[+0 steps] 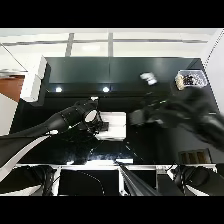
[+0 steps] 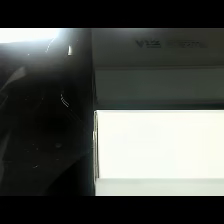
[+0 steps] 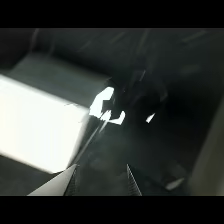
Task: Fold the box and place the chain.
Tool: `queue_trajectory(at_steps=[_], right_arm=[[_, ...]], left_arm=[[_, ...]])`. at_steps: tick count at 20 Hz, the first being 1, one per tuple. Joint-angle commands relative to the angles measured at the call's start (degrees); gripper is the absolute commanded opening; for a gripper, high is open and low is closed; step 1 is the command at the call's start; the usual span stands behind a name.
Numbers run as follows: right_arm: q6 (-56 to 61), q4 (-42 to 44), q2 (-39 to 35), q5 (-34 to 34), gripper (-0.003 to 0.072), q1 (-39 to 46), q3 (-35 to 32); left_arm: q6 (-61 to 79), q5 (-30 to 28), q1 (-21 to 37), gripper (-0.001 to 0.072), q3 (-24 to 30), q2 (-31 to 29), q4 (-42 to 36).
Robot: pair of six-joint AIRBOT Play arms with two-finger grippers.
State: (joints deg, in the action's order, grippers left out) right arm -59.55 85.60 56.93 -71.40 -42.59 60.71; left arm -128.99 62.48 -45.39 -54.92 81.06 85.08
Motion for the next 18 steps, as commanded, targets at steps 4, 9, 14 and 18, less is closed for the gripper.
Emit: queue_trajectory(at_steps=[4,9,14,18], right_arm=[[-1.99,-28.74,-7.72,-4.26,0.0372,18.60,-0.92],[-2.86,-17.40,0.35,16.46,0.0705,42.14,-3.13],[-7.02,-3.58,23.12,19.98,0.0703,56.72,13.33],[-8.90,-3.02,38.47,14.82,0.0685,59.43,29.83]], left_arm=[[0.04,-1.33,0.07,0.0032,-0.07,-0.02,-0.07],[0.20,-2.29,0.07,0.0032,-0.07,-0.02,-0.11],[0.20,-2.23,0.07,0.0031,-0.07,-0.02,-0.11],[0.20,-2.01,0.07,0.0032,-0.07,-0.02,-0.11]])
